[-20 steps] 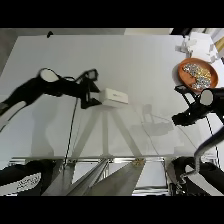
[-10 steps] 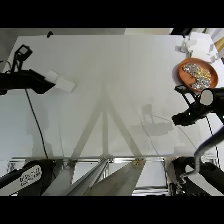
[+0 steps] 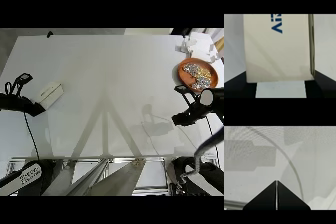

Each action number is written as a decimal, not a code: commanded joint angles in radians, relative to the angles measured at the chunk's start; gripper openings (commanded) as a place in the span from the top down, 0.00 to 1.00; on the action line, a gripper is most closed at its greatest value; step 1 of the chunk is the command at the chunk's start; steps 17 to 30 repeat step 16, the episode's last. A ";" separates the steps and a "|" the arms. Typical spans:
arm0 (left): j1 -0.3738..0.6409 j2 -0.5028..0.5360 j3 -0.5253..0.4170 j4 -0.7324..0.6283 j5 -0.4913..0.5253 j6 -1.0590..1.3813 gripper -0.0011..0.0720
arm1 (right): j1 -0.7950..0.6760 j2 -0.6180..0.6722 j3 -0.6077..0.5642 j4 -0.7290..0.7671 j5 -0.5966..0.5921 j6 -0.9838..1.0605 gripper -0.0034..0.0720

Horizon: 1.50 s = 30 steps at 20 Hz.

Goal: Fold the box and place the chain.

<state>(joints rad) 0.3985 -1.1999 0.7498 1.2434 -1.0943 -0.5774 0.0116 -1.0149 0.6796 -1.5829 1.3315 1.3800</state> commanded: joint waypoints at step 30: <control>-0.001 0.187 -0.016 0.043 0.037 -0.029 0.04 | 0.000 -0.001 0.000 0.001 0.000 0.000 0.93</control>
